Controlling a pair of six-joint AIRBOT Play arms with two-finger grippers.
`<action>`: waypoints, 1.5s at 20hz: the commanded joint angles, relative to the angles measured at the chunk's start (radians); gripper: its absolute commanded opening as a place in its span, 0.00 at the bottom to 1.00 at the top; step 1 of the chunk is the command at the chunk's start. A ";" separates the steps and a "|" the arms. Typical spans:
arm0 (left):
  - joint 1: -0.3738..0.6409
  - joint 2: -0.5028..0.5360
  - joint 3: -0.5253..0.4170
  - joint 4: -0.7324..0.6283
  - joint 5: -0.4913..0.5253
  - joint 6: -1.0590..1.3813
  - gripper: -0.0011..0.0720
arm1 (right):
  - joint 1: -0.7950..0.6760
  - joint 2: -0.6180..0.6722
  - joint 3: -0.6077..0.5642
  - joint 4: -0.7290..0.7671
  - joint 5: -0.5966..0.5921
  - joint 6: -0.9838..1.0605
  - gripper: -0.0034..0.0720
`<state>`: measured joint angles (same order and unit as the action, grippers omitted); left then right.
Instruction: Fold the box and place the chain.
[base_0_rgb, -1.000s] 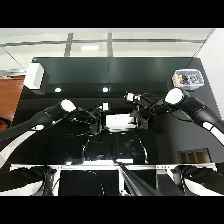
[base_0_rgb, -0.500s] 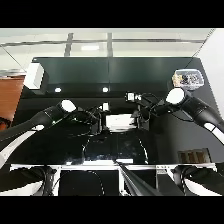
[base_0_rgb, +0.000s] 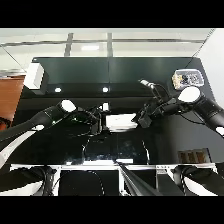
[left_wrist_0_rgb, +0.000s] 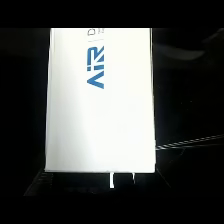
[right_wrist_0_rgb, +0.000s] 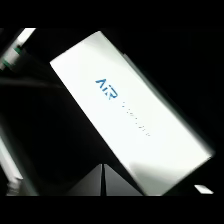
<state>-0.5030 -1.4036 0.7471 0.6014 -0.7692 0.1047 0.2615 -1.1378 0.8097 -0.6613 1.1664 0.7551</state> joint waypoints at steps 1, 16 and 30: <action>0.000 0.000 0.000 0.000 0.002 0.000 0.58 | -0.084 -0.021 -0.064 0.305 0.080 0.124 0.06; 0.000 0.000 0.000 0.000 0.002 0.000 0.58 | -0.041 -0.203 -0.068 0.124 -0.133 0.305 0.06; 0.000 0.000 0.000 0.000 0.002 0.000 0.58 | -0.038 -0.192 -0.035 0.110 -0.090 0.307 0.06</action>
<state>-0.5030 -1.4036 0.7471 0.6014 -0.7650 0.1043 0.2249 -1.3373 0.7528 -0.5526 1.0321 1.0637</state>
